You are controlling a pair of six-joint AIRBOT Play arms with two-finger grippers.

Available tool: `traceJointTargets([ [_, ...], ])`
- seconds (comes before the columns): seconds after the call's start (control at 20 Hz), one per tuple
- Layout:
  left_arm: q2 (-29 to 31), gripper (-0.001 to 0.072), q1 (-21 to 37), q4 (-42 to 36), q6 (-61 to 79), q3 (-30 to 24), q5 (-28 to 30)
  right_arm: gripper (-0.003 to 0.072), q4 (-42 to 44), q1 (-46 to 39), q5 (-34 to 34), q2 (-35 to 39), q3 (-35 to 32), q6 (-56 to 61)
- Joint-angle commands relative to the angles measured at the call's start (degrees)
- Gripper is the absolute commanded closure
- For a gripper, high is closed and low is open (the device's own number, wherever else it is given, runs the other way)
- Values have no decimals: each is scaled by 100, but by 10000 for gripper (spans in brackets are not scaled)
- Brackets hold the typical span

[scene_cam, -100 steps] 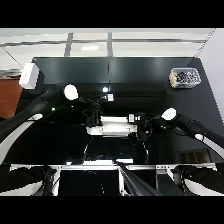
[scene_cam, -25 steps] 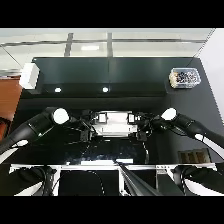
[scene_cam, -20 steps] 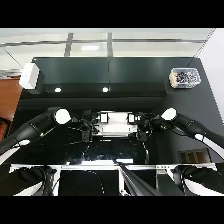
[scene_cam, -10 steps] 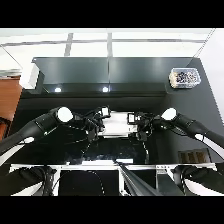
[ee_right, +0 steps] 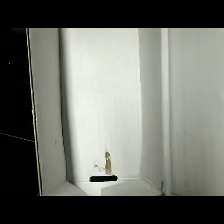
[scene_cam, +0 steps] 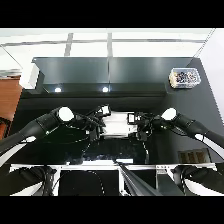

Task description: Fold the box and place the chain.

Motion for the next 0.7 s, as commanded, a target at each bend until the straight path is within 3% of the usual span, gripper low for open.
traceJointTargets([
  [0.0,-4,603,-11,212,-11,4,-136,214,4,7,0,-2,2,4],
  [0.1,0,626,-11,726,-474,4,-317,214,4,7,0,-2,2,2],
  [0.15,17,674,2,1099,-1010,4,-302,214,4,7,0,-2,2,4],
  [0.25,173,682,173,1668,-2090,4,-199,214,4,7,0,-2,2,2],
  [0.65,1786,683,1803,1744,-3182,2,-1005,213,4,7,0,-2,2,2],
])
